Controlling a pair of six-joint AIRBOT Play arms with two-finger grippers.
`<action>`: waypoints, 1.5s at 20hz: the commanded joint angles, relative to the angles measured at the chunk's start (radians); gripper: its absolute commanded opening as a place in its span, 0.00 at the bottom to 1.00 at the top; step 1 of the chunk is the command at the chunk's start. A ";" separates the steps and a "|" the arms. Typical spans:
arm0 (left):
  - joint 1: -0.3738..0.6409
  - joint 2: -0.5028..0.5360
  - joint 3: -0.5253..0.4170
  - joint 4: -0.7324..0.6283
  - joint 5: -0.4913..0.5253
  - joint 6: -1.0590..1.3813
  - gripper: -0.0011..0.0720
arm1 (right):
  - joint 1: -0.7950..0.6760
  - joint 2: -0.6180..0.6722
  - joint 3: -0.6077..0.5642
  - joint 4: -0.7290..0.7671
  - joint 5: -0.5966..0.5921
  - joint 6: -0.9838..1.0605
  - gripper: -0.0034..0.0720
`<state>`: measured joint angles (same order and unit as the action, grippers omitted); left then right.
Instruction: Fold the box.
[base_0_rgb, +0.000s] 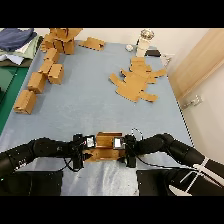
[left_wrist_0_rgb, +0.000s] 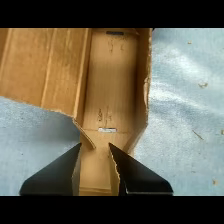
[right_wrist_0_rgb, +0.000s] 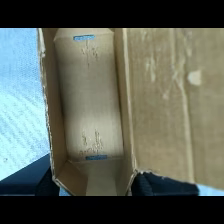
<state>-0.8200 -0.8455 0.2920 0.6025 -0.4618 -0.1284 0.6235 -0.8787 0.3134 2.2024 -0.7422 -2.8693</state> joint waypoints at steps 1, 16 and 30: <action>0.012 0.016 -0.002 0.037 -0.032 -0.003 0.39 | 0.000 0.000 0.001 0.001 0.000 0.000 0.61; 0.001 0.016 -0.001 0.108 -0.115 0.005 0.76 | 0.000 0.000 0.001 0.001 0.000 0.000 0.61; -0.066 -0.019 0.000 0.016 0.018 0.005 0.61 | 0.000 0.000 0.001 0.001 0.000 0.000 0.61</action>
<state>-0.8661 -0.8505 0.2909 0.6411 -0.4988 -0.1234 0.6231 -0.8787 0.3134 2.2028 -0.7422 -2.8689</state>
